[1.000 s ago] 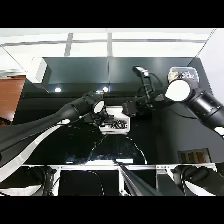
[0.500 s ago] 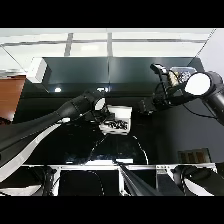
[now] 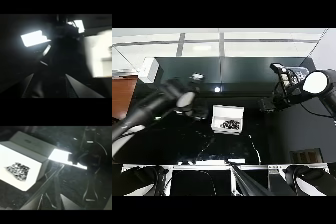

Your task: Fold the box and place the chain.

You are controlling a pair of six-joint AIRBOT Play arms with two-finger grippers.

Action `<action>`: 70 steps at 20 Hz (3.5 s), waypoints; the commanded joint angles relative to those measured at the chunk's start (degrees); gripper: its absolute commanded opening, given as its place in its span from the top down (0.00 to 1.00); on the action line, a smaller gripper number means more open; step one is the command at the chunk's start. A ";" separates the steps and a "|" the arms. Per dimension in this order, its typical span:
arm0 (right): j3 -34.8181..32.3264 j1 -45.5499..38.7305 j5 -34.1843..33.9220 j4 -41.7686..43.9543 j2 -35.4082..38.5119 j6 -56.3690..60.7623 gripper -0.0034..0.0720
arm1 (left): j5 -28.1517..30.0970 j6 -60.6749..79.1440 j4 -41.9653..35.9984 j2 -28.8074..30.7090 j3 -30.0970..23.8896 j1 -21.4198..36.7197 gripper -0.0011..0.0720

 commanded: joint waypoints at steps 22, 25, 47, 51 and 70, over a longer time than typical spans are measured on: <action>0.00 -1.18 -7.54 5.99 0.04 3.98 0.60 | 24.09 130.25 -60.89 -2.40 -28.57 21.57 0.01; -0.02 -1.18 -7.96 6.10 0.04 3.98 0.60 | 23.43 130.42 -61.09 -6.25 -25.18 19.30 0.01; -0.02 -1.18 -9.01 5.60 0.02 3.93 0.60 | 29.31 130.18 -62.27 -12.15 -18.88 14.36 0.01; -0.02 -1.18 -9.60 5.60 -0.02 3.91 0.60 | 29.55 130.64 -63.41 -12.24 -18.78 13.49 0.01; 0.00 -1.18 -19.28 2.84 -0.22 3.37 0.54 | 33.77 126.64 -67.21 -12.22 -18.67 10.80 0.49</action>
